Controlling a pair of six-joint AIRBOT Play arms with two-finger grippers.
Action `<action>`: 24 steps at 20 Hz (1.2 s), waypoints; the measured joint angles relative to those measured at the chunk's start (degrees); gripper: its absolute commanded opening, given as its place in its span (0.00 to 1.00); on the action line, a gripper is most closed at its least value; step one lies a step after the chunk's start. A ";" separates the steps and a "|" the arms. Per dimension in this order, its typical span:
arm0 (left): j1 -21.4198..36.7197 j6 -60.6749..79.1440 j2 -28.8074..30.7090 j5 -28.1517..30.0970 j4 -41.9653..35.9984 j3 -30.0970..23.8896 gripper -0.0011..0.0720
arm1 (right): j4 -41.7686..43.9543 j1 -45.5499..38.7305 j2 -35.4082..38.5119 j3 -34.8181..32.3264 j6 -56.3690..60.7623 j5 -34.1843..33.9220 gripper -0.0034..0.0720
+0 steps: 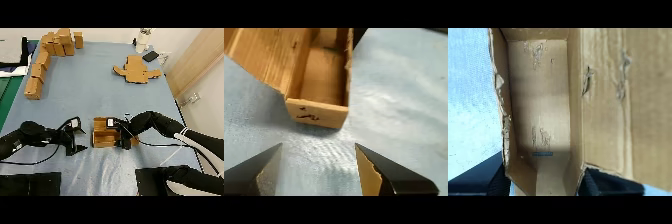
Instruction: Fold the box.
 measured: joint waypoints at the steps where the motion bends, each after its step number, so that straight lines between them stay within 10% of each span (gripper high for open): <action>1: -0.70 2.25 -1.77 0.92 -0.63 0.66 0.98 | -0.04 0.00 0.00 0.00 -0.02 0.00 0.66; 24: -6.36 4.92 -12.50 -0.28 2.93 8.35 0.98 | 0.00 0.00 0.00 0.00 0.24 0.02 0.66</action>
